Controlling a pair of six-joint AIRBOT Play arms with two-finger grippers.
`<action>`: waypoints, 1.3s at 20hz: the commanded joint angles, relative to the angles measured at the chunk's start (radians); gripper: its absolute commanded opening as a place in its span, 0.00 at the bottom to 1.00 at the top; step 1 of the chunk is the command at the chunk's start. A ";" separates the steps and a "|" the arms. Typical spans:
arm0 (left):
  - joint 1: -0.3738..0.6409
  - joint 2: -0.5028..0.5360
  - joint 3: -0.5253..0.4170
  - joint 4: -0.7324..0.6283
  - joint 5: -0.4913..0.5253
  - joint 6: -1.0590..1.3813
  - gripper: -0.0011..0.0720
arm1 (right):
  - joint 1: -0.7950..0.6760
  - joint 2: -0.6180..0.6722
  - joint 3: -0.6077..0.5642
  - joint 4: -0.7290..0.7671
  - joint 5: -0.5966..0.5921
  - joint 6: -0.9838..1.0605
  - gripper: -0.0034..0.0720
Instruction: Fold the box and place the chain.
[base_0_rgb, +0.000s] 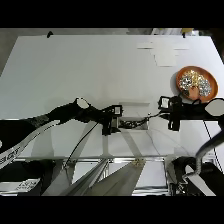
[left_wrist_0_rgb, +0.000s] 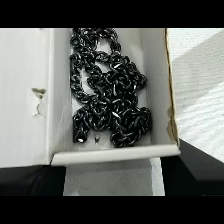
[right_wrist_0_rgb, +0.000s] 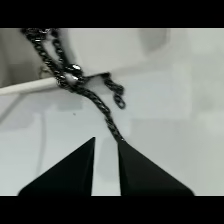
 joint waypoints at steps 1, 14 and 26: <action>0.001 0.000 0.000 0.000 0.000 0.000 0.30 | -0.010 -0.043 -0.060 0.116 -0.043 -0.247 0.34; 0.001 0.000 0.000 0.000 0.000 0.000 0.30 | 0.107 -0.218 -0.063 0.172 -0.227 -0.266 0.33; 0.001 0.000 0.000 0.000 0.000 0.000 0.30 | 0.107 -0.206 -0.063 0.173 -0.141 -0.245 0.07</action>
